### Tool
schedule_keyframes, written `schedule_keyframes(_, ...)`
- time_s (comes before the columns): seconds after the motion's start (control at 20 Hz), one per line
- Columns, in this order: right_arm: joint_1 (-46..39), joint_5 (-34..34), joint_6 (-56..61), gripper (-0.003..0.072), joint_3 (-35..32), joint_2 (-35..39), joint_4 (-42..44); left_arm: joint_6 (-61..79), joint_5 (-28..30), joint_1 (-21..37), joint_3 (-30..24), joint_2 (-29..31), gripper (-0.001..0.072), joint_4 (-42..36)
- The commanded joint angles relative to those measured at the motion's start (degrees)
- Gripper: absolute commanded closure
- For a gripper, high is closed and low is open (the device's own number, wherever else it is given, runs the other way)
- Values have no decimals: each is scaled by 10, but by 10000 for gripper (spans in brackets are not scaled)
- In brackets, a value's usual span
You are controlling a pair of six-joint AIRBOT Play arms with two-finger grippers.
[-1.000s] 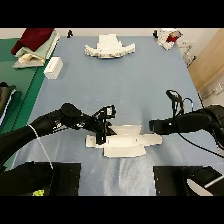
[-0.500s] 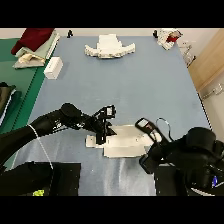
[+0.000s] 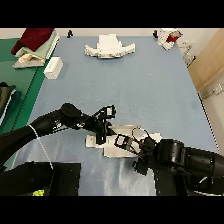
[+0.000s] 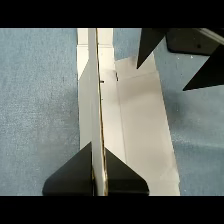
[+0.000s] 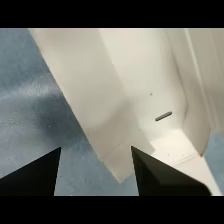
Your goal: Fold the box.
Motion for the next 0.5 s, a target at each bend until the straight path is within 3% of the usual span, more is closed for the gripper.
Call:
schedule_keyframes(0.0, 5, 45, -10, 12, 0, -32, -42, 0, 0, 0, 0, 0, 694, 0)
schedule_keyframes(0.45, 5, 41, 55, 13, 6, -15, -65, 0, 0, 0, 0, 0, 694, 0)
